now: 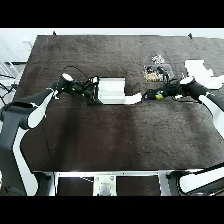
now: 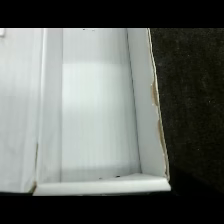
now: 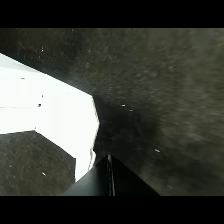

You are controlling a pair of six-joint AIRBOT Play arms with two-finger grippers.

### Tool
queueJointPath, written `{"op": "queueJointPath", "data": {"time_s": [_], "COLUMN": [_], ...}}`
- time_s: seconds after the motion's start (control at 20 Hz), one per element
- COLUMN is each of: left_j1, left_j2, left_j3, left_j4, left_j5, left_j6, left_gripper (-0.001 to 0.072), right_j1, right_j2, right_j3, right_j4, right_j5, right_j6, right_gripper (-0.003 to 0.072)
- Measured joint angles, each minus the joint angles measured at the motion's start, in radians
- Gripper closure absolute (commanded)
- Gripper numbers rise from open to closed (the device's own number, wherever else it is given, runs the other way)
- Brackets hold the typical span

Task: Fold the box and place the chain.

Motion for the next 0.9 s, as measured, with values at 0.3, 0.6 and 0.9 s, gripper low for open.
{"op": "queueJointPath", "data": {"time_s": [0.3,0.6,0.9], "left_j1": [0.000,0.000,0.000], "left_j2": [0.000,0.000,0.000], "left_j3": [0.000,0.000,0.000], "left_j4": [0.000,0.000,0.000], "left_j5": [0.000,0.000,0.000], "left_j6": [0.000,0.000,0.000], "left_gripper": [0.0349,0.0349,0.0349], "right_j1": [0.075,0.112,0.124], "right_j2": [-0.050,-0.045,-0.038], "right_j3": [0.001,0.031,0.053], "right_j4": [0.095,0.178,0.194], "right_j5": [-0.030,-0.029,0.021], "right_j6": [0.004,-0.010,-0.004], "right_gripper": [0.0677,0.0483,0.0215]}}
